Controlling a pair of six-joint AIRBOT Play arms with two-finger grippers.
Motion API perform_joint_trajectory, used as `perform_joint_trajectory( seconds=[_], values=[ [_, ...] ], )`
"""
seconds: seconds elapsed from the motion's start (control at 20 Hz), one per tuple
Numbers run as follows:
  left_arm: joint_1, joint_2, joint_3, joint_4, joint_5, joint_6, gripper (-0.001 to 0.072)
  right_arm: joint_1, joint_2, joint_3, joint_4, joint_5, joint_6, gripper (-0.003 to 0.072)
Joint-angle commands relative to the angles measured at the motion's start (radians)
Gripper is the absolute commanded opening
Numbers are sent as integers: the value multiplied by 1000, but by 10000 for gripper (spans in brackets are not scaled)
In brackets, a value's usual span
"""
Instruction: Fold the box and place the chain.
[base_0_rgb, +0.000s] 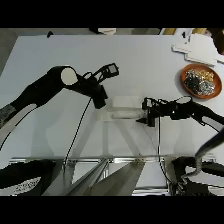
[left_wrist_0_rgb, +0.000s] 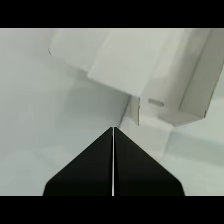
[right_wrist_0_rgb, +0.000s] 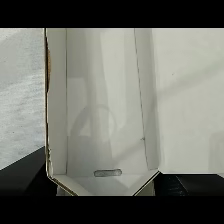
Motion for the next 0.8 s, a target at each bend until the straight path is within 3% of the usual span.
perform_joint_trajectory(
  seconds=[0.0,0.25,0.4,0.5,0.75],
  values=[
    [27,22,-57,51,-142,151,7,0,0,0,1,1,0,399],
    [37,-18,-163,-87,-10,536,32,0,0,0,1,1,0,399],
    [27,-71,-163,-170,47,662,289,0,0,0,1,0,0,399],
    [16,-98,-163,-178,98,679,354,0,0,0,1,0,0,399],
    [-5,-132,-163,-174,123,678,354,0,0,0,1,0,0,399]
  ],
)
